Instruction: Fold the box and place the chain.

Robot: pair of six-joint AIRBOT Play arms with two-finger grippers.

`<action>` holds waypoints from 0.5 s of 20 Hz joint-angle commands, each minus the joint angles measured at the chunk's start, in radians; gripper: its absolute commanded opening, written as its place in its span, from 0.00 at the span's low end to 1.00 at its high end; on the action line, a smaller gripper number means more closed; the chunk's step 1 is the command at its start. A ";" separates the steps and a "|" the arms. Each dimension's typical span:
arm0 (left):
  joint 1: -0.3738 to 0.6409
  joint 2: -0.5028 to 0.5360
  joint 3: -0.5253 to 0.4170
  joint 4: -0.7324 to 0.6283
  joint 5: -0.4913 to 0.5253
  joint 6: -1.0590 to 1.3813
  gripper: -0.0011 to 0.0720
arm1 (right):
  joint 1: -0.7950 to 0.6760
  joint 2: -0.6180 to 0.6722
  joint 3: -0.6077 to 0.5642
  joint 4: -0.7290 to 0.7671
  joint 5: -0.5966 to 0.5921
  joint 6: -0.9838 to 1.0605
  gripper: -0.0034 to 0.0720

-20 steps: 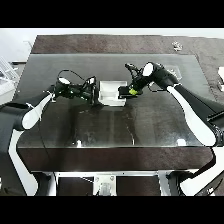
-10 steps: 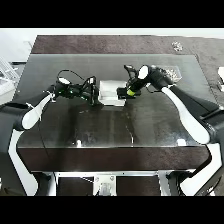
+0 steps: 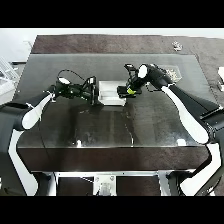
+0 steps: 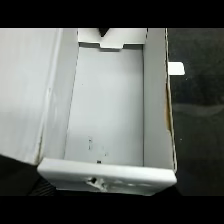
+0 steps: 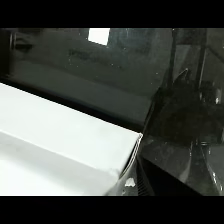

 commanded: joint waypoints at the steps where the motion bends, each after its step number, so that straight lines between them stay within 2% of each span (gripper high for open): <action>1: 0.000 0.001 0.000 0.001 0.000 0.000 0.50 | 0.007 -0.003 0.008 -0.023 0.011 0.006 0.53; 8: 0.000 0.001 0.000 0.001 0.003 0.000 0.50 | 0.042 -0.004 0.009 -0.146 0.065 0.060 0.53; 10: 0.000 0.000 0.000 0.002 0.005 0.000 0.50 | 0.047 -0.004 0.010 -0.170 0.073 0.063 0.47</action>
